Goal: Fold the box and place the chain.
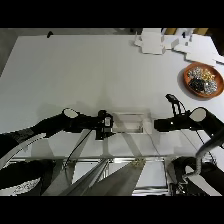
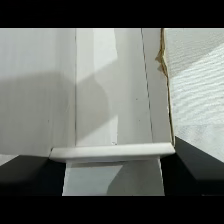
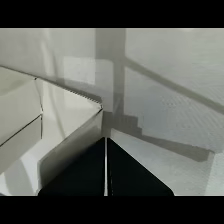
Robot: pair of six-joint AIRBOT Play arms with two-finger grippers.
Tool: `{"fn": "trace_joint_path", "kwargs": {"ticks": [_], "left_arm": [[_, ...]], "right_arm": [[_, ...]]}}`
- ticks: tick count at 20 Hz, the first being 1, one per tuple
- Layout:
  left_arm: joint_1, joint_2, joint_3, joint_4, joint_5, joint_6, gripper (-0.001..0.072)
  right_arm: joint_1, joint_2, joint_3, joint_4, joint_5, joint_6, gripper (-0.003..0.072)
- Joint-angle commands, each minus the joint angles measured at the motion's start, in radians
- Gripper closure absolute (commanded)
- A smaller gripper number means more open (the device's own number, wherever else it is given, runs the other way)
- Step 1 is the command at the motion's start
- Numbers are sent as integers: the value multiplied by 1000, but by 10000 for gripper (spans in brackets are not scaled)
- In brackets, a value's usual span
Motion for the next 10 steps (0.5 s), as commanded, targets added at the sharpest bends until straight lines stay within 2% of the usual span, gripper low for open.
{"fn": "trace_joint_path", "kwargs": {"ticks": [1, 6, 7, 8, 10], "left_arm": [[0, 0, 0, 0, 0, 0, 698], [0, 0, 0, 0, 0, 0, 698], [0, 0, 0, 0, 0, 0, 698], [0, 0, 0, 0, 0, 0, 698], [0, 0, 0, 0, 0, 0, 698]], "right_arm": [[38, -2, -3, 39, 26, -14, 666], [37, 73, -3, 67, 40, -36, 662], [37, 93, -3, 75, 44, -36, 617], [37, 109, -3, 85, 51, -36, 615], [37, 132, -3, 102, 63, -36, 497]]}}
